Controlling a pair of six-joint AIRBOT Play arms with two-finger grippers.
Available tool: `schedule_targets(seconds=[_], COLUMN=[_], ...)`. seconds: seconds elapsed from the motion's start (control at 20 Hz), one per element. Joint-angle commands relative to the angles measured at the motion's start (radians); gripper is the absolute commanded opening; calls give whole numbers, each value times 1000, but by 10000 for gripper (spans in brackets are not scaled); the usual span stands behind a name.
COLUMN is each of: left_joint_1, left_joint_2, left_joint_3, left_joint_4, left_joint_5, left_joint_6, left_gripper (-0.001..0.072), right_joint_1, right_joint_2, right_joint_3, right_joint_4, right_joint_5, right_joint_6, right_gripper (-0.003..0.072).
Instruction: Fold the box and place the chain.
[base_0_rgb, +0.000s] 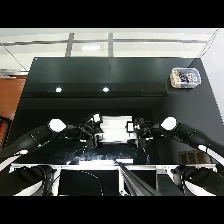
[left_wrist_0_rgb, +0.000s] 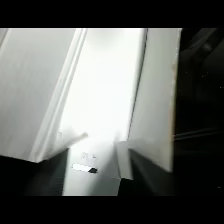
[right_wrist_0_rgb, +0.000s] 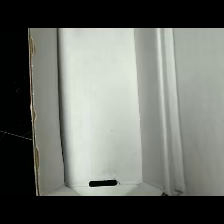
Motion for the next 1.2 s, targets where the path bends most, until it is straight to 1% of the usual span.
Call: schedule_targets(seconds=[0.0, 0.05, 0.1, 0.15, 0.2, 0.25, 0.3, 0.35, 0.45, 0.55, 0.65, 0.7, 0.8, 0.9, 0.95, 1.0, 1.05, 1.15], left_joint_1=[-5, -4, -4, -4, -4, -2, 8, 26, 101, 232, 407, 504, 673, 805, 853, 890, 902, 881], left_joint_2=[-3, -3, -3, -3, -2, -1, 4, 16, 71, 153, 227, 254, 270, 257, 246, 230, 212, 168], left_joint_3=[-1, -1, -1, 0, 0, 3, 13, 21, 35, 37, 37, 37, 32, 2, -25, -57, -87, -139], left_joint_4=[-7, -3, -2, -4, -2, 10, 45, 83, 236, 348, 410, 416, 407, 416, 414, 407, 381, 278], left_joint_5=[0, -1, -1, -5, -14, -24, -51, -64, -66, -89, -158, -216, -325, -362, -378, -398, -417, -470], left_joint_6=[5, 5, 5, 5, 5, 3, -7, -74, -309, -543, -732, -763, -790, -1005, -1099, -1159, -1161, -1078], left_gripper=[518, 316, 230, 239, 212, 52, 26, 25, 25, 26, 27, 28, 27, 27, 27, 27, 28, 28], right_joint_1=[1, 1, 1, 1, 1, 1, 1, 1, 1, 1, 1, 1, 1, 1, 1, 1, 1, 1], right_joint_2=[-1, -1, -1, -1, -1, -1, -1, -1, -1, -1, -1, -1, -1, -1, -1, -1, -1, -1], right_joint_3=[-1, -1, -1, -1, -1, -1, -1, -1, -1, -1, -1, -1, -1, -1, -1, -1, -1, -1], right_joint_4=[1, 1, 1, 1, 1, 1, 1, 1, 1, 1, 1, 1, 1, 1, 1, 1, 1, 1], right_joint_5=[0, 0, 0, 0, 0, 0, 0, 0, 0, 1, 0, 1, 0, 0, 0, 0, 0, 0], right_joint_6=[1, 1, 1, 1, 1, 1, 1, 1, 1, 2, 5, 5, 5, 5, 5, 5, 5, 5], right_gripper=[366, 365, 365, 366, 366, 366, 366, 366, 366, 366, 366, 366, 366, 366, 366, 366, 366, 366])
